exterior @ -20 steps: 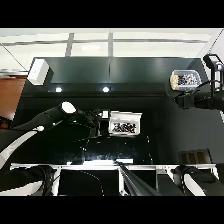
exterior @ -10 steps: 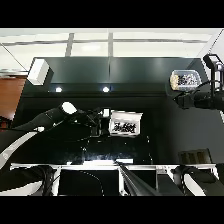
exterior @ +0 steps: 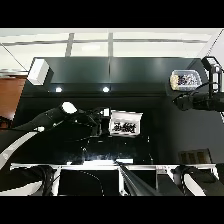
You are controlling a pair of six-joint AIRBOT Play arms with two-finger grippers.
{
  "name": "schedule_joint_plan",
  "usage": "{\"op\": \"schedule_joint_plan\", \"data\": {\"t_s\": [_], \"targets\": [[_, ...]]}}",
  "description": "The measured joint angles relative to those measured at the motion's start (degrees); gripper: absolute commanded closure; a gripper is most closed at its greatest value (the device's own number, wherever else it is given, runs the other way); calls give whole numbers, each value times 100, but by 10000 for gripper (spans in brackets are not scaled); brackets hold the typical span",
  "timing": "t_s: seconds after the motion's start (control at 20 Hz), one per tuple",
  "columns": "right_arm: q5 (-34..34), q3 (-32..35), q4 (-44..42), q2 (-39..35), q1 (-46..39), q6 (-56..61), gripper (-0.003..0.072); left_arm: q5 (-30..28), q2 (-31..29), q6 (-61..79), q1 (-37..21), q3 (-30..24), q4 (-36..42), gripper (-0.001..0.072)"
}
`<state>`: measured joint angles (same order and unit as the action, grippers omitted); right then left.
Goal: Fold the box and place the chain.
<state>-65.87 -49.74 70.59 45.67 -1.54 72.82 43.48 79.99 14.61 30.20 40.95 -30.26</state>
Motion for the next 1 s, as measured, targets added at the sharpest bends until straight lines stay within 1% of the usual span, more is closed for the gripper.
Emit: {"op": "schedule_joint_plan", "data": {"t_s": [0.3, 0.35, 0.4, 0.45, 0.5, 0.55, 0.6, 0.65, 0.8, 1.0], "targets": [[35, 96, 0, 4, 0, 0, 379, -81, 26, 22, 129, 28, 28, 4], [33, 103, 2, 4, 0, 0, 379, -87, 28, 22, 140, 31, 24, 32], [37, 107, 0, 2, 0, 0, 379, -90, 28, 22, 146, 33, 24, 110], [39, 114, -2, 4, 0, 0, 377, -94, 28, 22, 153, 33, 22, 206], [44, 120, -2, 4, 0, 0, 342, -94, 28, 28, 155, 35, 22, 248], [44, 138, -11, 4, 0, 0, 30, -96, 28, 26, 157, 35, 22, 250], [66, 168, -59, 7, 2, 0, -21, -94, 28, 26, 160, 33, 20, 316], [96, 210, -151, 17, 20, -24, -21, -96, 28, 26, 160, 33, 15, 378], [326, 308, -612, 173, 317, -260, -21, -96, 28, 28, 160, 35, 11, 378], [1071, 313, -1213, 791, 977, -796, -20, -96, 28, 28, 160, 33, 9, 378]]}}
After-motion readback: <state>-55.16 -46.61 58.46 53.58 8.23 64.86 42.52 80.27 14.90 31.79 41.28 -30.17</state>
